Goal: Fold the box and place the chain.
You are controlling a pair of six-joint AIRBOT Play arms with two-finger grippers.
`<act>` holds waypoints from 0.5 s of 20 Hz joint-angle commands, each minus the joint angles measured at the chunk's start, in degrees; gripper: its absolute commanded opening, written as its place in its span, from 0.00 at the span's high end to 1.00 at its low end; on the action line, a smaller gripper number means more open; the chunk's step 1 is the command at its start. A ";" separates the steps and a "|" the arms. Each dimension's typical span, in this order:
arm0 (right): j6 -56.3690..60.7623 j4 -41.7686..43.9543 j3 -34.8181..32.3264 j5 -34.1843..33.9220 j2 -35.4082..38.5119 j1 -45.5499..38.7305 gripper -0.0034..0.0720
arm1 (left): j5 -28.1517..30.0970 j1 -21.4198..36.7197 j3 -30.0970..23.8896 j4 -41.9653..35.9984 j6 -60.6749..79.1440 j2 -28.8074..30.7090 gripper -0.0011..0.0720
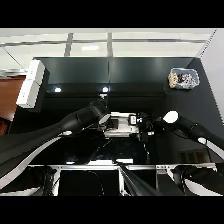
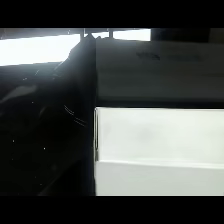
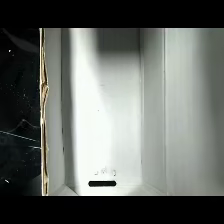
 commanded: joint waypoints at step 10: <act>-0.04 -0.04 -0.02 0.02 0.02 0.04 0.87 | -1.51 1.18 0.81 -0.92 -0.28 -0.11 0.61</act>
